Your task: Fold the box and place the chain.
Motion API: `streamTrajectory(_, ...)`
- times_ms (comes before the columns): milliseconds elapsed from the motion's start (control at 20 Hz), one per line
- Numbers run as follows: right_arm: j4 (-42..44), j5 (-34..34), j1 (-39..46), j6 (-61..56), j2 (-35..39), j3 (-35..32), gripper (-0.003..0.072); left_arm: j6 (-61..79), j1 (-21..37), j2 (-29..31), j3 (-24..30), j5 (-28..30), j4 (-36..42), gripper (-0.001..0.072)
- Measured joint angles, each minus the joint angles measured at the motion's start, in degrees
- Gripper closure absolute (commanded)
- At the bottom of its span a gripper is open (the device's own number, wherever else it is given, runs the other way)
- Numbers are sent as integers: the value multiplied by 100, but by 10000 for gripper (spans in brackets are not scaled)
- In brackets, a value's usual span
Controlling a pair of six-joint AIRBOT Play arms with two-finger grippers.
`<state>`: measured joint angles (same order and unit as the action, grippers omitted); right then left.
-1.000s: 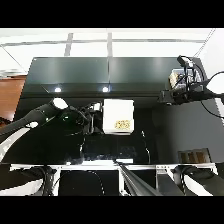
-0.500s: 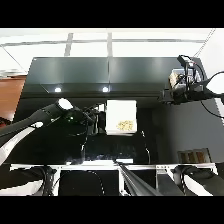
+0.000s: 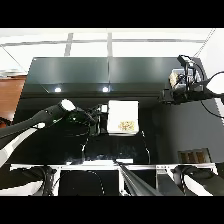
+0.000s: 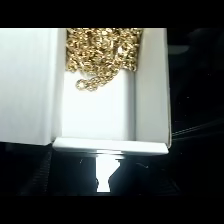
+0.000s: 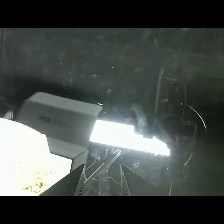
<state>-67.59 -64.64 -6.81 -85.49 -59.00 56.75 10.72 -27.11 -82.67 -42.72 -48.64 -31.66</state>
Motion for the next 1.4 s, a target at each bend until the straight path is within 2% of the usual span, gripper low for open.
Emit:
streamTrajectory(450, 2, 0, 0, 0, 0, 0, 414, 354, -94, -9, -28, 98, 262, -5)
streamTrajectory(550, 2, 0, 0, 0, 0, 0, 414, 446, -122, -9, -33, 127, 315, 61)
streamTrajectory(600, 2, 2, 0, 0, 0, 0, 414, 474, -131, -11, -35, 138, 341, 165)
streamTrajectory(650, 2, 17, 0, 0, 2, 0, 414, 509, -136, -11, -37, 149, 345, 232)
streamTrajectory(700, 2, 31, 0, 0, 0, 0, 413, 522, -140, -11, -39, 155, 354, 248)
streamTrajectory(750, 2, 59, 0, 0, -2, 0, 411, 525, -142, -11, -39, 166, 363, 295)
streamTrajectory(800, 2, 114, 0, 11, -7, 0, 309, 522, -146, -11, -37, 199, 369, 351)
streamTrajectory(850, 2, 208, 0, 39, -11, 0, 30, 516, -146, -11, -37, 245, 382, 354)
streamTrajectory(900, 2, 323, 0, 68, -15, 2, 3, 492, -146, -11, -37, 286, 387, 354)
streamTrajectory(1100, 337, 951, -7, 398, -192, 70, 3, 433, -146, -11, -39, 415, 391, 354)
streamTrajectory(1400, 1215, 1355, -177, 1222, -1202, 162, 7, 413, -146, -7, -39, 535, 385, 354)
